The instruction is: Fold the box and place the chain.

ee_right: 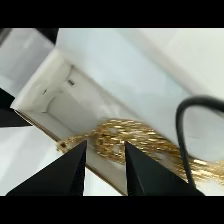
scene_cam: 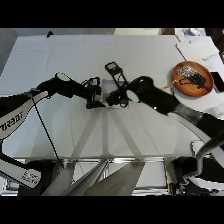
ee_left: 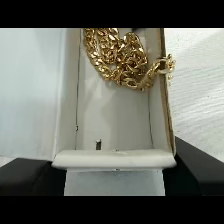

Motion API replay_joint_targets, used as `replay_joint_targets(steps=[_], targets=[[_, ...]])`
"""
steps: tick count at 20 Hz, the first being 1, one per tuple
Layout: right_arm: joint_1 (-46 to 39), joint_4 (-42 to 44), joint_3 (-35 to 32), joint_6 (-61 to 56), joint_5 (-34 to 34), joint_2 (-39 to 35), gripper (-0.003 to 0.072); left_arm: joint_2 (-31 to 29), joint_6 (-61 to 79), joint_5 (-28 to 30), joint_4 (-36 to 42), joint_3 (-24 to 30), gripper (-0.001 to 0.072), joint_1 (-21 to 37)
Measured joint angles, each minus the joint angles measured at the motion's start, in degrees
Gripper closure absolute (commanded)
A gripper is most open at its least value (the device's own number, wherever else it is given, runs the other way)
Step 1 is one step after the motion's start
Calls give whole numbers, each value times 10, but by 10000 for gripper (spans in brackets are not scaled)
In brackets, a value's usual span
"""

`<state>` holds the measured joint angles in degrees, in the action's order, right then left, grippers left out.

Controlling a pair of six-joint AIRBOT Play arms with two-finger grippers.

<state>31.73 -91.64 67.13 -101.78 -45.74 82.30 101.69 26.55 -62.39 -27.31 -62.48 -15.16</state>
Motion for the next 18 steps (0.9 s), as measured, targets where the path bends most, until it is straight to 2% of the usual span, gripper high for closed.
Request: replay_joint_targets(steps=[3, 4, 5, 6, 8, 10, 14, 18], targets=[[-39, -5, 0, 23, -29, -54, 363, 0, 0, 0, 0, 0, 488, 0], [-55, -8, 0, 27, -42, -68, 295, 0, 0, 0, 0, 0, 488, 0], [-75, -12, 0, 31, -57, -81, 175, 0, 0, 0, 0, 0, 488, 0], [-96, -18, 0, 35, -77, -90, 100, 0, 0, 0, 0, 0, 488, 0], [-139, -23, 0, 39, -110, -97, 80, 0, 0, 0, 0, 0, 489, 0], [-177, -25, 0, 39, -132, -94, 12, 0, 0, 0, 0, 0, 488, 0], [-224, -28, 0, 7, -152, -56, 0, 0, 0, 0, 0, 0, 488, 0], [-233, -26, 0, -41, -160, 3, 0, 0, 0, 0, 0, 0, 488, 0]])
